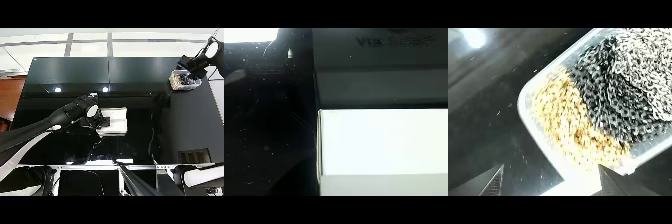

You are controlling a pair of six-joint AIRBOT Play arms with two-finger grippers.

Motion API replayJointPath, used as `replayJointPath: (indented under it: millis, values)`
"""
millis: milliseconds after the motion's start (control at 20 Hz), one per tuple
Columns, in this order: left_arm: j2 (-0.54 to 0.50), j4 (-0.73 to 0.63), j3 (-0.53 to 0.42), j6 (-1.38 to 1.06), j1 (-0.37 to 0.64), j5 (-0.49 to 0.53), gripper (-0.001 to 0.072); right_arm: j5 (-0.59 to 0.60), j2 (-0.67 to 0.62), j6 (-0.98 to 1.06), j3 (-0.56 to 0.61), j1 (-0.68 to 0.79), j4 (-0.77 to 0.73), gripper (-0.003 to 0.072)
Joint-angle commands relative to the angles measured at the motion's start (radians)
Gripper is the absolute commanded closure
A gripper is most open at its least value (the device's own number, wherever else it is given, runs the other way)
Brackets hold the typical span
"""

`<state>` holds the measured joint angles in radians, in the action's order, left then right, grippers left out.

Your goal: Fold the box and place the chain.

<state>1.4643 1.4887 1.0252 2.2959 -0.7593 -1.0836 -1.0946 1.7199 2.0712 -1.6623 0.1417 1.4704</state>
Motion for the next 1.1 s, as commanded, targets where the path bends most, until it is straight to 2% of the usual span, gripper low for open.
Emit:
replayJointPath:
  millis: [0, 150, 350, 500, 600, 650, 700, 750, 900, 1050]
  values:
    - [0.000, -0.006, 0.000, 0.001, 0.000, 0.000, 0.0680, -0.173, 0.173, 0.083, -0.192, 0.045, -0.066, 0.0110]
    - [0.000, -0.008, 0.000, 0.001, 0.000, 0.000, 0.0680, -0.159, 0.215, 0.086, -0.195, 0.069, -0.159, 0.0110]
    - [0.000, -0.009, 0.000, 0.001, 0.000, 0.000, 0.0680, -0.161, 0.248, 0.087, -0.195, 0.070, -0.171, 0.0110]
    - [0.000, -0.009, 0.000, 0.001, 0.000, 0.000, 0.0680, -0.175, 0.269, 0.085, -0.195, 0.070, -0.179, 0.0161]
    - [0.000, -0.009, 0.000, 0.001, 0.000, 0.000, 0.0680, -0.186, 0.277, 0.053, -0.195, 0.070, -0.180, 0.0252]
    - [0.000, -0.009, 0.000, 0.001, 0.000, 0.000, 0.0680, -0.188, 0.277, 0.018, -0.195, 0.070, -0.181, 0.0467]
    - [0.000, -0.009, 0.000, 0.001, 0.000, 0.000, 0.0680, -0.190, 0.271, -0.014, -0.195, 0.070, -0.180, 0.0640]
    - [0.000, -0.009, 0.000, 0.001, 0.000, -0.002, 0.0680, -0.190, 0.258, -0.054, -0.196, 0.070, -0.174, 0.0672]
    - [0.000, -0.010, 0.000, 0.001, 0.000, -0.003, 0.0680, -0.182, 0.186, -0.184, -0.209, 0.072, -0.151, 0.0672]
    - [0.000, -0.013, 0.000, 0.001, 0.000, -0.003, 0.0680, -0.187, 0.049, -0.342, -0.209, 0.077, -0.153, 0.0672]
